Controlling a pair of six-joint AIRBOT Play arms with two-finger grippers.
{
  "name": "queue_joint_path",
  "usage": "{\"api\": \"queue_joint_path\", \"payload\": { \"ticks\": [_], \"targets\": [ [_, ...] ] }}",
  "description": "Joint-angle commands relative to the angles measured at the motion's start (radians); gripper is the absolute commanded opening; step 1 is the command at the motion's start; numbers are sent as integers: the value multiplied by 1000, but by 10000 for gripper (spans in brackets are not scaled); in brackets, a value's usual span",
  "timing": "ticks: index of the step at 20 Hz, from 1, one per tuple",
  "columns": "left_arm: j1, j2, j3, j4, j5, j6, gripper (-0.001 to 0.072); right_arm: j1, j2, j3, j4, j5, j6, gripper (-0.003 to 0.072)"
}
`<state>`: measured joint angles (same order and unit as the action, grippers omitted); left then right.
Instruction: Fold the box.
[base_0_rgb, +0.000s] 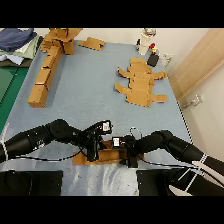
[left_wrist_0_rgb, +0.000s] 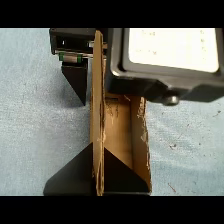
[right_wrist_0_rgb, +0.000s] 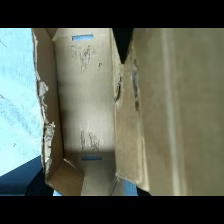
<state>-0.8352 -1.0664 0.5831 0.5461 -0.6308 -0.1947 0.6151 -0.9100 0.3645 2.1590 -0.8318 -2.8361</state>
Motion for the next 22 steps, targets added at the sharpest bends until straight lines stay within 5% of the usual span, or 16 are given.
{"api": "queue_joint_path", "payload": {
  "ticks": [1, 3, 22],
  "targets": [
    [0, 0, 0, 0, 0, 0, 15, 1, -1, -5, 3, 0, -3, 598],
    [0, 0, 0, 0, 0, 0, 15, 2, -1, -8, 15, -11, -17, 488],
    [0, 0, 0, 0, 0, 0, 15, 4, 8, -8, 21, -31, -19, 521]
  ]
}}
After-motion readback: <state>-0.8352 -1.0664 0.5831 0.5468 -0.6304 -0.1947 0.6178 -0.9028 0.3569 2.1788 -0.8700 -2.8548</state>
